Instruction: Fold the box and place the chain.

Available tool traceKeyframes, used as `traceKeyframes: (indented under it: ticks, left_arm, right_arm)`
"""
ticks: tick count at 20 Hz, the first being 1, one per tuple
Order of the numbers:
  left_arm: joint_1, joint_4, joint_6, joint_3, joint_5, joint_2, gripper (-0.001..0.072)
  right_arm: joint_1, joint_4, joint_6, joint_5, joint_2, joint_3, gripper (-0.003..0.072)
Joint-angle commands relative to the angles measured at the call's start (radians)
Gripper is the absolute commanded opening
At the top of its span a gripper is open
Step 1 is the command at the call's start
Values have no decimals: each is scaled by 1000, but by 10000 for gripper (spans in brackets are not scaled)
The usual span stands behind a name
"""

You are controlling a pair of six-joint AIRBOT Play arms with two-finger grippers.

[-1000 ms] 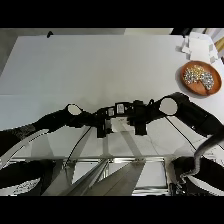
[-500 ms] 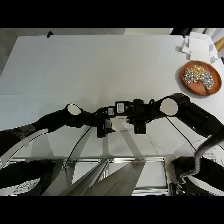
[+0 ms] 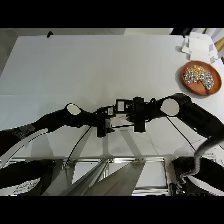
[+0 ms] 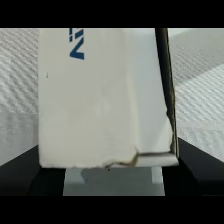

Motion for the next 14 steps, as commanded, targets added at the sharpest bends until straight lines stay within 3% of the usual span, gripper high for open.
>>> traceKeyframes:
  ticks: [1,14]
  left_arm:
    - [0,1,2,0,0,0,31]
    - [0,1,2,0,0,0,31]
  right_arm:
    - [1,19,0,-43,-10,-10,93]
    - [1,41,0,37,-10,-39,120]
